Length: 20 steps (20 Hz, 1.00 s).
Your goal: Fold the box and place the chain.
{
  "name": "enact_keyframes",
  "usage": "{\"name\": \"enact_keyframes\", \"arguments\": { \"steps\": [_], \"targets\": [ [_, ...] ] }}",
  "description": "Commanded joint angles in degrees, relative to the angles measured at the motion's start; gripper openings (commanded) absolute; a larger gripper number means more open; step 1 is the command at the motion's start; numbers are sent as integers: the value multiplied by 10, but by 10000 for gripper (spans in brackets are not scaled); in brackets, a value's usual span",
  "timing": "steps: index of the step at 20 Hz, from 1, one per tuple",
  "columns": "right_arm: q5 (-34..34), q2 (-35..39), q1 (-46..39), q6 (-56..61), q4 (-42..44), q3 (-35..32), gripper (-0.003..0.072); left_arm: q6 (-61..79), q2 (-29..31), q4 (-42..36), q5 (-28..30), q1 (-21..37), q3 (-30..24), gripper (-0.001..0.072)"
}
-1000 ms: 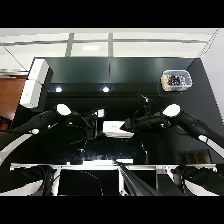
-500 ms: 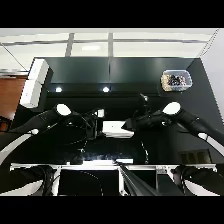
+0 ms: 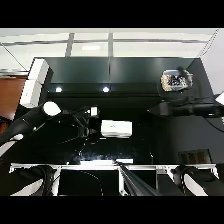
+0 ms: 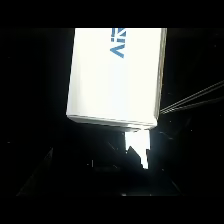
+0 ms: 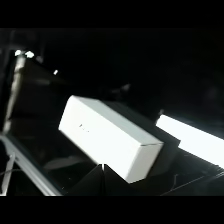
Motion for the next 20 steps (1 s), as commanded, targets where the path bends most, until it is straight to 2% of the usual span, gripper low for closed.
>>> {"name": "enact_keyframes", "arguments": {
  "steps": [1, 4, 7, 11, 20],
  "targets": [
    [28, 29, -79, 7, -32, 4, 19, -64, 29, -10, -17, -30, 19, 711],
    [13, 29, -84, 8, -34, 4, 19, -99, -14, -14, 9, -108, 70, 710],
    [14, 29, -84, 7, -35, 4, 19, -111, -83, -14, 31, -156, 123, 710],
    [18, 29, -84, 7, -64, 4, 19, -149, -132, -17, 31, -162, 158, 710],
    [5, 29, -83, 7, -71, 4, 19, -174, -137, 18, -7, -151, 158, 710]
  ]
}}
